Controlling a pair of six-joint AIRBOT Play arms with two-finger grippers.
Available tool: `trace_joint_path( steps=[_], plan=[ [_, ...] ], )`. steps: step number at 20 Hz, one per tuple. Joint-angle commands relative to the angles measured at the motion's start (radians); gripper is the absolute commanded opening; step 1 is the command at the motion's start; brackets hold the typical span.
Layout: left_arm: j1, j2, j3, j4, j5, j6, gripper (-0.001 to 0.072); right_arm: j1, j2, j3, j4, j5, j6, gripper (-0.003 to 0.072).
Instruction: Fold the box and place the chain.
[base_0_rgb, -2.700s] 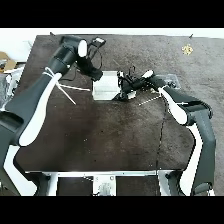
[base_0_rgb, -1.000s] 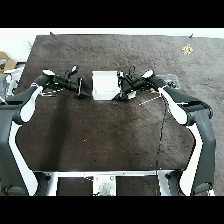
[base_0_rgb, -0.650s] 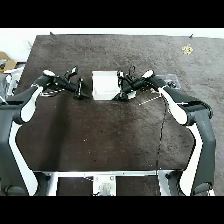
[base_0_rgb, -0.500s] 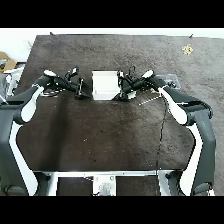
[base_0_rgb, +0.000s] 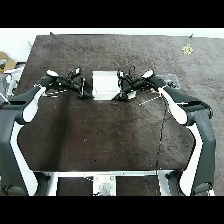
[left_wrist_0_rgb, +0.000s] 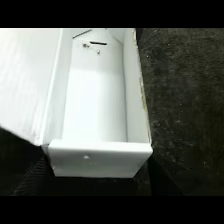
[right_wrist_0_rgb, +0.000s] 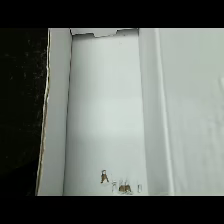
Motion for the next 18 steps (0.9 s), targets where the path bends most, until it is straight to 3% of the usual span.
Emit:
trace_joint_path(
  steps=[1, 3, 18],
  plan=[
    [-0.023, -0.009, 0.000, 0.001, 0.016, 0.001, 0.0720, 0.000, -0.001, 0.000, 0.000, 0.001, 0.000, 0.0457],
    [-0.036, -0.021, 0.000, 0.007, 0.061, 0.000, 0.0720, 0.000, -0.001, 0.000, 0.000, 0.000, 0.000, 0.0456],
    [-0.079, -0.043, 0.000, 0.008, 0.122, 0.005, 0.0720, 0.000, -0.001, 0.000, 0.000, 0.000, 0.000, 0.0456]
  ],
)
